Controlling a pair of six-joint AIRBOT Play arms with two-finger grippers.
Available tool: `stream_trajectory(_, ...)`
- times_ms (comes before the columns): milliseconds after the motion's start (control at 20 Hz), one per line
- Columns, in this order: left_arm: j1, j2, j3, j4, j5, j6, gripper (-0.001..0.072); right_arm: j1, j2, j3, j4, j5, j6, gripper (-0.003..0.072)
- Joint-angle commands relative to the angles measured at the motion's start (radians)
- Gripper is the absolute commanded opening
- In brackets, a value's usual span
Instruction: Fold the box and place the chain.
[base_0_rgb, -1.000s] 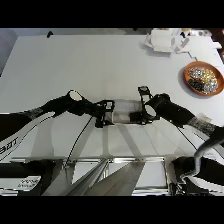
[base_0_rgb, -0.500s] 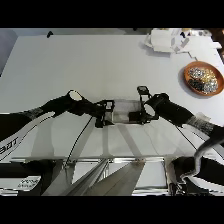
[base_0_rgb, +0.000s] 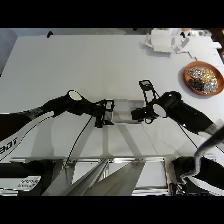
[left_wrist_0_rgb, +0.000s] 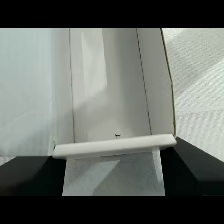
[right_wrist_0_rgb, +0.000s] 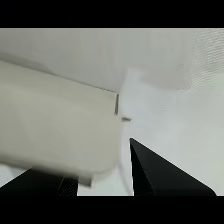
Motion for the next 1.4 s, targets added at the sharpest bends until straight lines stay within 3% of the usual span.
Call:
stream_trajectory(0,0.0,0.0,0.0,0.0,0.001,0.0,0.0207,-0.044,0.093,0.098,-0.007,0.147,-0.124,0.0341)
stream_trajectory(150,0.0,0.0,0.0,0.0,0.0,0.0,0.0207,-0.216,0.092,0.298,-0.008,0.143,-0.283,0.0335)
stream_trajectory(300,0.0,0.0,0.0,0.0,0.0,0.0,0.0207,-0.5,0.001,0.454,-0.011,0.12,-0.409,0.0334)
stream_trajectory(500,0.0,0.0,0.0,0.0,0.0,0.0,0.0207,-0.838,-0.205,0.583,-0.007,0.09,-0.509,0.0333)
stream_trajectory(650,0.0,0.0,0.0,0.0,0.0,0.0,0.0207,-0.999,-0.319,0.598,-0.008,0.046,-0.553,0.0316)
stream_trajectory(800,0.0,0.0,0.0,0.0,0.0,0.0,0.0207,-1.083,-0.397,0.598,-0.007,0.047,-0.559,0.0314)
stream_trajectory(950,0.0,0.0,0.0,0.0,0.0,0.0,0.0207,-1.101,-0.454,0.598,-0.003,0.046,-0.555,0.0181)
stream_trajectory(1350,0.0,0.0,0.0,0.0,0.0,0.0,0.0207,-1.101,-0.549,0.598,0.093,0.012,-0.552,0.0176)
